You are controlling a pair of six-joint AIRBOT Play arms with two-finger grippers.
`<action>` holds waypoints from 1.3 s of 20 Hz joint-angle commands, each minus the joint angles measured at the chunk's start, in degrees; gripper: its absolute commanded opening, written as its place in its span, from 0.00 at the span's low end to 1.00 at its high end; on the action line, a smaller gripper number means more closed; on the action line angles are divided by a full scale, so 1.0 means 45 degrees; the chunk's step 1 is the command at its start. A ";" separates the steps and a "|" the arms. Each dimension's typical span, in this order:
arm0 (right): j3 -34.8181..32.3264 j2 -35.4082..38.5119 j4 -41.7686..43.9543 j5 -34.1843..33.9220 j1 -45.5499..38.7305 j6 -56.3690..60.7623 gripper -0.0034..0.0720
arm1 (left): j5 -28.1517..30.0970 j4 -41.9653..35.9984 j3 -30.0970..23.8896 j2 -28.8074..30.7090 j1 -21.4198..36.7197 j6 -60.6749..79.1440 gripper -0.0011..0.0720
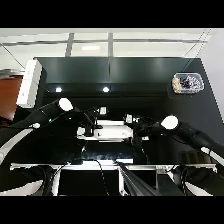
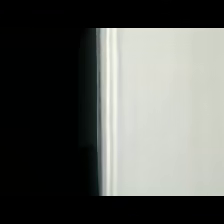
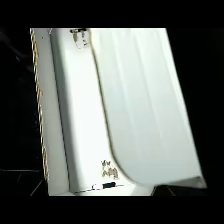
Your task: Fold the box and place the chain.
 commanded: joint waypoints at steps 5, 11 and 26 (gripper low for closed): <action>0.0000 -0.1093 0.1219 0.0000 0.0000 -0.1647 0.97 | -0.0005 -0.0019 0.0015 -0.0005 -0.0010 0.0000 0.05; 0.0005 -0.1122 0.1025 -0.0015 0.0005 -0.1637 0.98 | 0.0000 -0.0019 0.0015 -0.0005 -0.0010 0.0000 0.05; 0.0000 -0.1151 0.0219 -0.0209 0.0097 -0.1574 0.97 | 0.0000 -0.0019 0.0015 -0.0005 -0.0010 0.0000 0.05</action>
